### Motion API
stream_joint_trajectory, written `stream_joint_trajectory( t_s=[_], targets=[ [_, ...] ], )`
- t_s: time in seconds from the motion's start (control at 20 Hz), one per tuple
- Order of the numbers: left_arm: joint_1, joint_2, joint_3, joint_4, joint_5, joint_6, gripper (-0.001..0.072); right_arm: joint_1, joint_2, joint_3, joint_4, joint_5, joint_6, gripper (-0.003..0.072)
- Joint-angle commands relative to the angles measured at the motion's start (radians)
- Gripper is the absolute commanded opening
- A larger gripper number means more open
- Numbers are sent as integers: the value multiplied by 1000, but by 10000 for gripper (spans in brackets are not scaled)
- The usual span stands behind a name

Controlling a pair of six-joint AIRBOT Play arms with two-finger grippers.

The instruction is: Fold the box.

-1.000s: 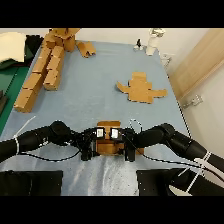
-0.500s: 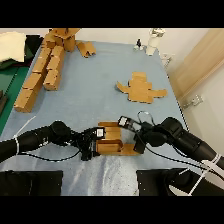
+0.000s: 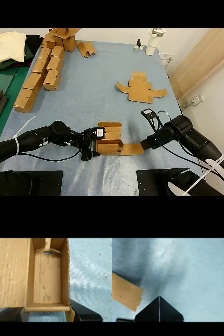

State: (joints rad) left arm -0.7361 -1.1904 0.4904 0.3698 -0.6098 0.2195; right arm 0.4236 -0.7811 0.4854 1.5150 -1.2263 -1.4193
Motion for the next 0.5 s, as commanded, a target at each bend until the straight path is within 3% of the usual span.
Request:
stream_joint_trajectory(
  t_s=[0.0,0.2,0.45],
  targets=[
    [0,0,1,0,0,0,525,-24,1,-87,180,74,55,4],
    [0,0,1,1,0,0,525,-24,5,-127,318,154,28,4],
    [0,0,1,0,0,0,525,-24,71,-127,353,161,22,4]
  ],
)
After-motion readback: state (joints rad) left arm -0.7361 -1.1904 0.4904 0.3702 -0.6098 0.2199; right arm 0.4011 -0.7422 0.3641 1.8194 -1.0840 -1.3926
